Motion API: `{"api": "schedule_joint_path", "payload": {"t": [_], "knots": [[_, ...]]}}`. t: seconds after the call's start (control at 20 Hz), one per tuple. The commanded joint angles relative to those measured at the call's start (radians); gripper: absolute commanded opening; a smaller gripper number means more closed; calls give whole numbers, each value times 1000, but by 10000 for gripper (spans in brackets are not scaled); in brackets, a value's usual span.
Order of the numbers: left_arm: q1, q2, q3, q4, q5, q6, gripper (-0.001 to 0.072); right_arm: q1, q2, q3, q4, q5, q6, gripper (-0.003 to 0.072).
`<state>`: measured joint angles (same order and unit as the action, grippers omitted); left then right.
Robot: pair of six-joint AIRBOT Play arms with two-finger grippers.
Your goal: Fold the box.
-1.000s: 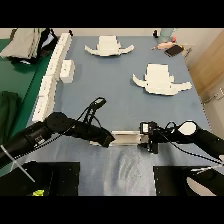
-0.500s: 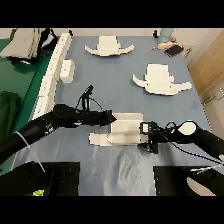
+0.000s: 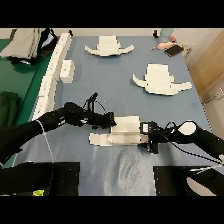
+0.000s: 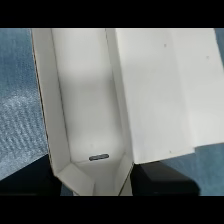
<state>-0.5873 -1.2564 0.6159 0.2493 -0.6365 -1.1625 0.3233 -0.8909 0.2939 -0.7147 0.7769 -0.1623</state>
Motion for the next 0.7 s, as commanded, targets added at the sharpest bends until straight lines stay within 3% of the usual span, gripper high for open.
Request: {"api": "schedule_joint_path", "payload": {"t": [0.0,0.45,0.65], "knots": [[1,-38,10,6,-49,2,15,1,0,0,0,0,0,464],[2,-62,11,3,-63,-2,15,1,0,0,0,0,0,464],[28,-53,60,-3,-97,50,15,1,0,0,0,0,0,464]]}}
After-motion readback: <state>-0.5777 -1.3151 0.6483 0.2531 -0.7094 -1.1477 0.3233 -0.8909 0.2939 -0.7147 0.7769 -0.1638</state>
